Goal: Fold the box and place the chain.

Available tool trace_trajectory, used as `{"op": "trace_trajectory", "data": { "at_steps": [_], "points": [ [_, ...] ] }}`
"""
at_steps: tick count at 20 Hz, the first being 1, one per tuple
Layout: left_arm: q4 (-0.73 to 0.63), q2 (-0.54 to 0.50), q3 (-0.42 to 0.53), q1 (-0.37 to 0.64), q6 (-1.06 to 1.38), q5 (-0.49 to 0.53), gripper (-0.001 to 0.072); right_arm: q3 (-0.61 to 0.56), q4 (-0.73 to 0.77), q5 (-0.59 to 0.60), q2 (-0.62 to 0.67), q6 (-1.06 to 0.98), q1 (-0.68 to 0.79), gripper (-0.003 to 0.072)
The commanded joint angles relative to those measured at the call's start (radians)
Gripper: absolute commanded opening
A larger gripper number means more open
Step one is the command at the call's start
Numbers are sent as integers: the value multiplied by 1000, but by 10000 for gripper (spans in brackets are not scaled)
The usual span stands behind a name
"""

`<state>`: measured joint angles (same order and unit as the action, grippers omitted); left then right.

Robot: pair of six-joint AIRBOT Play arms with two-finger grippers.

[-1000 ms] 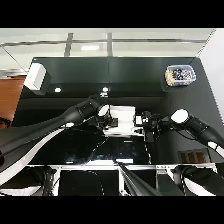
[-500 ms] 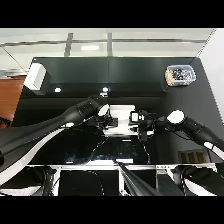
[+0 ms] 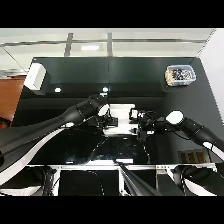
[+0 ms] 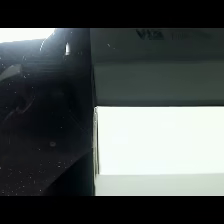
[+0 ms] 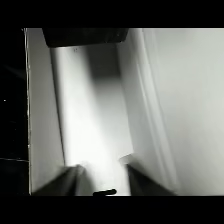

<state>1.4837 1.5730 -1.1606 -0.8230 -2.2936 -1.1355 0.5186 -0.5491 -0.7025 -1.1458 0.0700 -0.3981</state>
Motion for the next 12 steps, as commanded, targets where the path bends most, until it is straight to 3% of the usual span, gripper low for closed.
{"op": "trace_trajectory", "data": {
  "at_steps": [1,2,4,7,9,12],
  "points": [
    [0,1,0,0,1,1,26,1,-3,-11,0,-123,-1,308],
    [0,1,0,0,1,1,26,1,-5,-36,3,-169,-1,37],
    [0,0,0,0,1,1,26,5,-25,-75,33,-374,0,19],
    [0,1,0,2,1,2,26,111,-344,-257,138,-855,82,19],
    [-1,1,0,2,1,1,26,205,-549,-429,197,-1143,223,20],
    [-1,1,0,2,1,1,26,175,-553,-471,237,-1281,503,20]
  ]
}}
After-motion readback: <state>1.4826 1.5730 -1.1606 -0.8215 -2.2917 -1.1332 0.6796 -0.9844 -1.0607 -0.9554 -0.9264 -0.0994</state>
